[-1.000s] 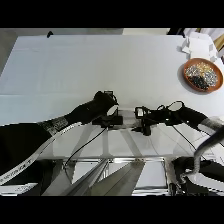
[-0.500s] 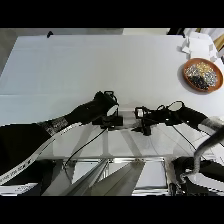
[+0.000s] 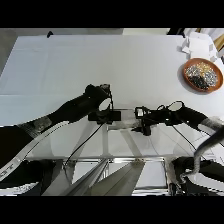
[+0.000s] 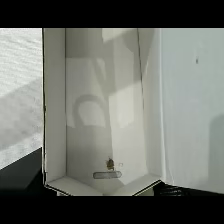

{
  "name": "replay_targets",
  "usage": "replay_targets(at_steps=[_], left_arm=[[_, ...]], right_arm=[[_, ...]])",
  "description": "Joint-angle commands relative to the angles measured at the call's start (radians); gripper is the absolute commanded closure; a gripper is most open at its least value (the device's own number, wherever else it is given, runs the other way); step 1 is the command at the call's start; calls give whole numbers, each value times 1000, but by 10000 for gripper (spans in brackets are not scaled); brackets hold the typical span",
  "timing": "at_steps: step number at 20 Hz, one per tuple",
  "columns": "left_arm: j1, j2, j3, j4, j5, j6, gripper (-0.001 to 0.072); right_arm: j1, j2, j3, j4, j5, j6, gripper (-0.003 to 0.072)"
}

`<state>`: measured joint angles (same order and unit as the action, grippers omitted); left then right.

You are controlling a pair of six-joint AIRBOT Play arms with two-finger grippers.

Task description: Fold the box and place the chain.

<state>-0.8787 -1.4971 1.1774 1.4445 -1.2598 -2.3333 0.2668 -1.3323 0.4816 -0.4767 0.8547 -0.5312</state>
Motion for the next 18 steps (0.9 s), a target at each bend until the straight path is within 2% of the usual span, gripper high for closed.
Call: replay_targets(at_steps=[1,2,3,4,5,6,7,10,12,15,16,17,18], left_arm=[[35,55,1,-11,-108,171,552],[54,79,1,-17,-124,269,517],[76,109,1,-18,-130,383,430],[97,142,1,-18,-136,483,386],[122,181,0,-19,-142,581,310],[148,217,0,-19,-144,684,182],[180,256,0,-24,-152,804,146],[279,357,-32,-127,-158,1179,137],[353,416,-113,-293,-118,1491,86],[447,446,-321,-525,-8,1879,58],[467,441,-401,-574,42,2019,22],[480,434,-476,-619,98,2152,21],[482,426,-550,-671,196,2308,18]], right_arm=[[0,0,0,0,2,0,286],[0,0,0,0,2,0,286],[0,0,0,0,2,0,286],[0,0,0,0,2,0,286],[0,0,0,0,2,0,286],[0,0,0,0,2,0,286],[0,0,0,0,2,0,286],[0,0,0,0,2,0,286],[0,0,0,0,2,0,286],[0,0,0,0,2,0,286],[0,0,0,0,1,0,286],[0,0,0,0,2,0,286],[0,0,0,0,1,0,286]])
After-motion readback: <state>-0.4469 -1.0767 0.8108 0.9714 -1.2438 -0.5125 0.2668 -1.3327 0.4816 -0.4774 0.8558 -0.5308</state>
